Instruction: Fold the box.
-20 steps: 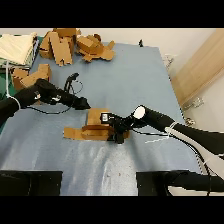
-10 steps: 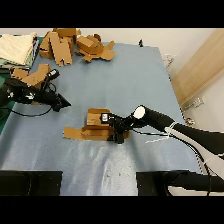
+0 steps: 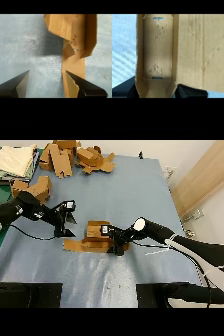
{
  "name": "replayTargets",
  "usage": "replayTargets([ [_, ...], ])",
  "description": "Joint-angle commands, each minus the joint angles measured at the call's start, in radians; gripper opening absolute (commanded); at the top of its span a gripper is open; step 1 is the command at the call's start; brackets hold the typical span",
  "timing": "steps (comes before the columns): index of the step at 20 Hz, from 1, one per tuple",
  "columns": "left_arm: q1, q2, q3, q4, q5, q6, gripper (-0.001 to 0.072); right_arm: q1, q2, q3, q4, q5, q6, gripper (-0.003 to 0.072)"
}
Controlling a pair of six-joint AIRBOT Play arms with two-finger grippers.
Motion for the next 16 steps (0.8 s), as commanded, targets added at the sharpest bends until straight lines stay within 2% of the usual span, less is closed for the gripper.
replayTargets([
  [1, -0.057, 0.005, -0.004, 0.046, -0.106, -0.005, 0.0678, 0.000, 0.000, 0.001, 0.000, 0.000, 0.000, 0.0550],
  [2, -0.082, 0.005, -0.004, 0.079, -0.128, -0.027, 0.0678, 0.000, 0.000, 0.001, 0.000, 0.000, 0.000, 0.0550],
  [6, -0.174, 0.005, -0.004, 0.221, -0.101, -0.213, 0.0678, 0.000, 0.000, 0.001, 0.000, 0.000, 0.000, 0.0550],
  [16, -0.295, 0.005, -0.009, 0.198, -0.028, -0.266, 0.0677, 0.000, 0.000, 0.001, 0.000, 0.000, 0.000, 0.0550],
])
